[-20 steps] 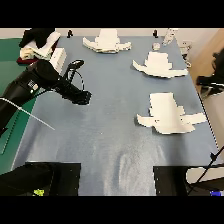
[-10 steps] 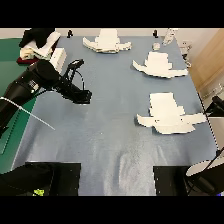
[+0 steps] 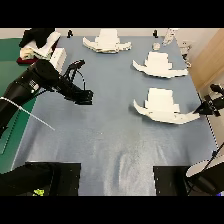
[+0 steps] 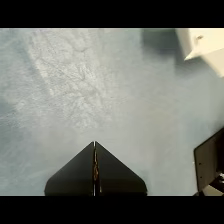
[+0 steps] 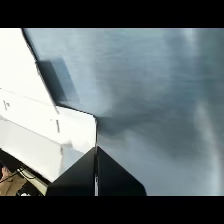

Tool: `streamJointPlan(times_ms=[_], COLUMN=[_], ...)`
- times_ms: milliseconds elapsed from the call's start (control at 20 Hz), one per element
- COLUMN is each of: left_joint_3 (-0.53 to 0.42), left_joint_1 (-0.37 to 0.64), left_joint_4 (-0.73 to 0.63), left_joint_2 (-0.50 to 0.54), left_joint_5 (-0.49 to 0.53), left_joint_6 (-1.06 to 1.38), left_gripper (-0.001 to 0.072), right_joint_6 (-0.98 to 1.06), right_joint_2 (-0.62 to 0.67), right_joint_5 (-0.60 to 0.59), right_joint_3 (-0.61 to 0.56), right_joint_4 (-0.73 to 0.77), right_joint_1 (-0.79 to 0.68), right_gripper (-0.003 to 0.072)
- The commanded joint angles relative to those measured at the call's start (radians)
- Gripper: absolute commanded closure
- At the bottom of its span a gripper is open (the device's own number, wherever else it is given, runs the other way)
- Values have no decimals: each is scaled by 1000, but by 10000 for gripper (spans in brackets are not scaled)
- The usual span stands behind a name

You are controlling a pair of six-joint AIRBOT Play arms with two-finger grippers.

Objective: Fold the box.

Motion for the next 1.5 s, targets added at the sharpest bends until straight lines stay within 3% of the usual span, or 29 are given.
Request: streamJointPlan(times_ms=[0, 150, 350, 450, 600, 750, 850, 1000, 1150, 1300, 1400, 1450], left_joint_3=[0, 1, -6, -37, -142, -267, -304, -307, -308, -307, -307, -307], left_joint_1=[0, 16, 32, 50, 89, 121, 125, 125, 125, 125, 125, 126], left_joint_4=[-54, -54, -51, -54, -62, -85, -84, -86, -92, -94, -102, -116], left_joint_2=[0, 1, 21, 72, 180, 257, 259, 254, 252, 244, 231, 223], left_joint_5=[-14, -88, -224, -224, -234, -212, -175, -115, -81, -81, -81, -82], left_joint_6=[3, 0, 89, 112, 132, 142, 142, 143, 172, 172, 171, 172], left_gripper=[696, 696, 698, 698, 698, 697, 696, 695, 694, 690, 220, 296], right_joint_6=[31, 57, 107, 160, 178, 212, 238, 259, 267, 273, 259, 247], right_joint_2=[6, 106, 372, 520, 681, 769, 772, 771, 771, 771, 772, 771], right_joint_5=[-23, 68, 322, 449, 528, 590, 596, 600, 599, 594, 607, 619], right_joint_3=[-19, -134, -480, -660, -808, -861, -863, -863, -880, -921, -921, -918], right_joint_4=[148, 154, 141, 138, 137, 133, 133, 132, 134, 142, 149, 156], right_joint_1=[111, 282, 499, 561, 607, 655, 677, 684, 684, 686, 704, 718], right_gripper=[687, 687, 688, 688, 688, 675, 482, 481, 387, 388, 388, 391])
